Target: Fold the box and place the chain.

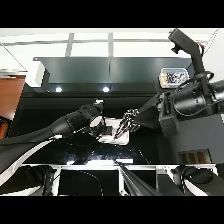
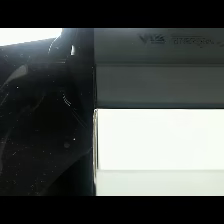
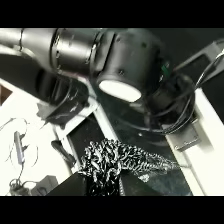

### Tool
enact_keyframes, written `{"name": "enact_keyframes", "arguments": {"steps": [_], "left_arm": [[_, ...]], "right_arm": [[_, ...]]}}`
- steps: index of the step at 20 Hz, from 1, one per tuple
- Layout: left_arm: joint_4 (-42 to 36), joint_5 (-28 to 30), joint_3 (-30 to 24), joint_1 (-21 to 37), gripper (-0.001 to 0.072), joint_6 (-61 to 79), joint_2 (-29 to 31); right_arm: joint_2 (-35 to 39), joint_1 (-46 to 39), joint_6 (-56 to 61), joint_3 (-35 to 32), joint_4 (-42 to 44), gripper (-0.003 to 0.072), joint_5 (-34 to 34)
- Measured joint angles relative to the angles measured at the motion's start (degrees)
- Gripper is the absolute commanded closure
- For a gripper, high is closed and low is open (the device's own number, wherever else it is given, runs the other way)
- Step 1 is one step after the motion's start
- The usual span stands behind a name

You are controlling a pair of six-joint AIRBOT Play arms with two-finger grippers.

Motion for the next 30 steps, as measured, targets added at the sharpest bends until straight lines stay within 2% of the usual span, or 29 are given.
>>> {"name": "enact_keyframes", "arguments": {"steps": [10,14,20,24,25,26,27,30], "left_arm": [[0.0,0.0,0.0,0.0,0.0683,0.0,0.0],[0.0,0.0,0.0,0.0,0.0682,0.0,0.0],[0.0,0.1,0.0,0.0,0.0682,0.0,0.0],[0.0,0.8,0.0,0.0,0.0681,0.0,0.0],[0.0,0.9,0.0,0.0,0.0682,0.1,0.0],[0.0,0.9,0.0,0.0,0.0682,0.1,0.0],[0.0,1.1,0.0,0.0,0.0682,0.2,0.0],[-0.7,1.1,0.0,0.6,0.0683,0.3,0.0]], "right_arm": [[-0.5,0.2,-0.2,-18.2,0.6,0.0681,-10.1],[-0.8,3.6,-0.2,-21.6,0.8,0.0680,-16.0],[-1.3,9.2,10.5,-24.5,-11.6,0.0679,-23.1],[-4.7,13.6,16.3,-26.3,-14.9,0.0670,-29.7],[-5.9,14.2,16.9,-26.5,-15.2,0.0575,-31.1],[-7.0,14.7,17.7,-26.7,-15.3,0.0373,-32.3],[-7.6,14.8,18.0,-26.7,-15.6,0.0278,-33.1],[-8.1,12.2,18.3,-25.4,-17.3,0.0278,-31.2]]}}
